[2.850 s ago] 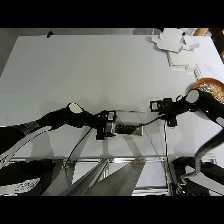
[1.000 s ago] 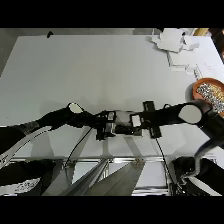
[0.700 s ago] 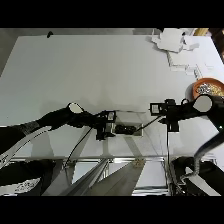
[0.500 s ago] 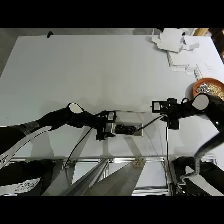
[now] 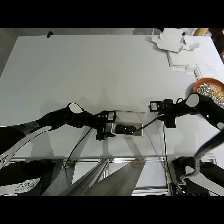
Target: Fold the box and place the chain.
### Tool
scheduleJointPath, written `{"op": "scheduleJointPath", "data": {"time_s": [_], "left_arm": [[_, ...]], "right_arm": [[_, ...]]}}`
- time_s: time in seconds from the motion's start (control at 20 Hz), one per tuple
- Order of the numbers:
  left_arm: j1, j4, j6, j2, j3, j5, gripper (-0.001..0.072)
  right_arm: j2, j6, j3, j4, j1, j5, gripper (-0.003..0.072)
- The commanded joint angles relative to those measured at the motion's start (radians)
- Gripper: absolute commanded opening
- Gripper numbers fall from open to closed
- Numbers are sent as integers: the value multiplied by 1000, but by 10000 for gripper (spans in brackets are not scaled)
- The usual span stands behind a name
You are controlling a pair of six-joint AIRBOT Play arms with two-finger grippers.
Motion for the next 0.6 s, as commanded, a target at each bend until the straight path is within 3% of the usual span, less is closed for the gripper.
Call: {"op": "scheduleJointPath", "data": {"time_s": [0.0, 0.1, 0.35, 0.55], "left_arm": [[1, 0, 0, 1, 1, 0, 211], [1, 0, 0, 1, 1, 0, 211], [1, 0, 0, 1, 1, 0, 211], [1, 0, 0, 1, 1, 0, 211]], "right_arm": [[-30, -19, -1, 19, -1, -6, 166], [-19, -19, 0, -6, -1, 50, 20], [227, -8, -1, 39, -1, 250, 19], [409, -8, -1, 367, 68, 380, 20]]}}
